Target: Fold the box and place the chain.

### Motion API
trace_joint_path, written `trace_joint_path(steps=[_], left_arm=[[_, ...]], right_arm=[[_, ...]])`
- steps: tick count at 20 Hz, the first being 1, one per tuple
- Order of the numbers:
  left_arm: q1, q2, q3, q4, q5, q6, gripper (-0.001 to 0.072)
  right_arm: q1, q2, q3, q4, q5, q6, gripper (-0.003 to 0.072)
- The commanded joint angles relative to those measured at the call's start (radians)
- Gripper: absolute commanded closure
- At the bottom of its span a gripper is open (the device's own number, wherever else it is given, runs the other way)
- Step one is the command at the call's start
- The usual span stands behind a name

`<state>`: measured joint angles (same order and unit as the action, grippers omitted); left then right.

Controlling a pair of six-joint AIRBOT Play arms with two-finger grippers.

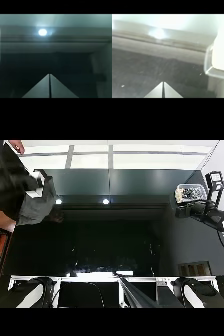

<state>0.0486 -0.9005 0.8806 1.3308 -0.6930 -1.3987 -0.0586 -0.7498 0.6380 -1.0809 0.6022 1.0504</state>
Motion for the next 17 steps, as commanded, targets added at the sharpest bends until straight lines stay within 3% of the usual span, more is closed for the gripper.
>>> trace_joint_path(steps=[1,5,17], left_arm=[[-0.008,0.198,-0.269,-0.004,0.085,0.008,0.0682],[0.0,0.205,-0.271,-0.008,0.028,0.007,0.0681],[0.0,0.204,-0.271,-0.008,0.031,0.007,0.0681]], right_arm=[[0.005,0.001,-0.04,-0.01,-0.097,-0.031,0.0665],[0.005,0.001,-0.04,-0.01,-0.097,-0.03,0.0665],[0.005,0.001,-0.04,-0.01,-0.097,-0.03,0.0665]])
